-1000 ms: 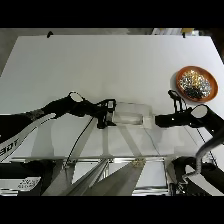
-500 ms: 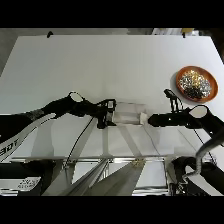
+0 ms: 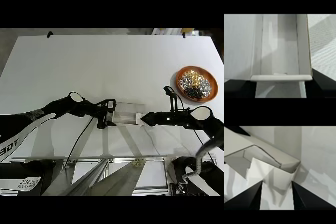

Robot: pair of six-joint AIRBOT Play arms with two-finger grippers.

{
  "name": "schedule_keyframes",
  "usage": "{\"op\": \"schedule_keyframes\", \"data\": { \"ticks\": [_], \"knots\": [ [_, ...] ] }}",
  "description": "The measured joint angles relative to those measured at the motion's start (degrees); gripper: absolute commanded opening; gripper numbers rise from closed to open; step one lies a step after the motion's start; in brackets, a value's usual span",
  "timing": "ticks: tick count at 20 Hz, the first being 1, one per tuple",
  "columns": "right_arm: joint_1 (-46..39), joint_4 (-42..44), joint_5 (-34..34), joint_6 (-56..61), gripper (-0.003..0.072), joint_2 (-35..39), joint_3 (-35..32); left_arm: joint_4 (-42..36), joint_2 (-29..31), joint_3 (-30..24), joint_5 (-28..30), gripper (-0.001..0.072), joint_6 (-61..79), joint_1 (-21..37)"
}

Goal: Fold the box and place the chain.

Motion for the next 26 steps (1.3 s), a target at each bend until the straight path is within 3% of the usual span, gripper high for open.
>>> {"op": "schedule_keyframes", "data": {
  "ticks": [5, 9, 13, 18, 26],
  "knots": [
    [6.80, -3.02, -4.46, 9.81, 0.0414, 0.07, 1.29, 0.00, 0.00, 0.00, 0.00, 0.0330, 0.02, 0.00],
    [13.62, -16.26, -5.49, 27.39, 0.0414, -1.70, 6.88, -0.02, 0.00, 0.00, 0.00, 0.0330, -0.04, 0.00],
    [19.50, -28.94, -2.19, 42.62, 0.0414, -6.60, 12.96, -0.02, 0.00, 0.00, 0.02, 0.0330, 0.04, 0.00],
    [23.87, -38.91, 1.88, 55.54, 0.0405, -10.47, 16.52, 0.00, 0.00, 0.00, 0.02, 0.0330, 0.02, 0.00],
    [26.91, -45.20, 1.73, 67.82, 0.0398, -13.68, 19.47, 0.00, 0.00, 0.00, 0.00, 0.0330, 0.02, 0.00]
  ]
}}
